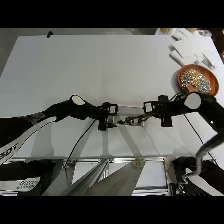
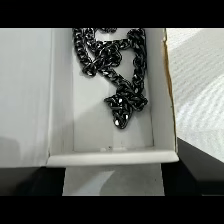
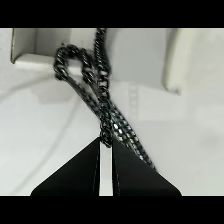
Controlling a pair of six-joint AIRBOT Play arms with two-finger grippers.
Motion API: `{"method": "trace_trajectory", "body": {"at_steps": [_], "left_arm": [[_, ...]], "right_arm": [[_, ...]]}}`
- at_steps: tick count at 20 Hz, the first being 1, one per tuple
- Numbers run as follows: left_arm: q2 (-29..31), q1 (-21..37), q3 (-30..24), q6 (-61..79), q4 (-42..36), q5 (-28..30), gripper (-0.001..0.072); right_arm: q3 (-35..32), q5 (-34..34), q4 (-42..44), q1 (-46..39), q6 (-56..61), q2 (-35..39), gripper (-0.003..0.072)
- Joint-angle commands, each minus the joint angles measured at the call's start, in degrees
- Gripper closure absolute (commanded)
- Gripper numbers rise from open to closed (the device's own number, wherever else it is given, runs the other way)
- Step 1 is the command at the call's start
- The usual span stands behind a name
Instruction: Fold the box and place the chain.
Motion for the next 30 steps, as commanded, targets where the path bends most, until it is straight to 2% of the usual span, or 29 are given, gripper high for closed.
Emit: {"method": "trace_trajectory", "body": {"at_steps": [1,3,5,8,10,14,17,21,22,24,25,27,28,30], "left_arm": [[0.0,0.0,0.0,0.0,0.0,0.0,0.0457],[0.0,0.0,0.0,0.0,0.0,0.0,0.0457],[0.0,0.0,0.0,0.0,0.0,0.0,0.0458],[0.0,0.0,0.0,0.0,0.0,0.0,0.0457],[0.0,0.0,0.0,0.0,0.0,0.0,0.0457],[0.0,0.0,0.0,0.0,0.0,0.0,0.0458],[0.0,0.0,0.0,0.0,0.0,0.0,0.0458],[0.0,0.0,0.0,0.0,0.0,0.0,0.0458],[0.0,0.0,0.0,0.0,0.0,0.0,0.0458],[0.0,0.0,0.0,0.0,0.0,0.0,0.0458],[0.0,0.0,0.0,0.0,0.0,0.0,0.0458],[0.0,0.0,0.0,0.0,0.0,0.0,0.0458],[0.0,0.0,0.0,0.0,0.0,0.0,0.0458],[0.0,0.0,0.0,0.0,0.0,0.0,0.0458]], "right_arm": [[0.0,3.3,-0.7,0.0,16.9,9.1,0.0669],[0.0,6.3,6.7,0.0,19.8,14.4,0.0669],[0.0,7.8,17.6,0.0,20.5,18.4,0.0669],[0.0,8.2,37.5,0.0,20.4,19.5,0.0669],[0.0,5.4,42.1,1.8,20.3,18.9,0.0669],[0.0,-5.1,40.4,11.8,20.3,14.9,0.0669],[0.0,-12.8,30.9,16.7,24.0,9.3,0.0669],[0.0,-13.8,18.8,16.8,33.4,2.9,0.0667],[0.0,-13.0,17.6,16.8,33.6,1.9,0.0637],[0.0,-12.9,17.5,16.5,33.2,2.2,0.0404],[0.0,-12.9,17.5,15.6,32.0,3.4,0.0367],[0.0,-12.0,16.6,11.9,30.9,7.4,0.0371],[0.0,-10.4,14.9,9.3,30.6,9.7,0.0407],[0.0,-5.8,8.8,4.0,29.5,12.8,0.0620]]}}
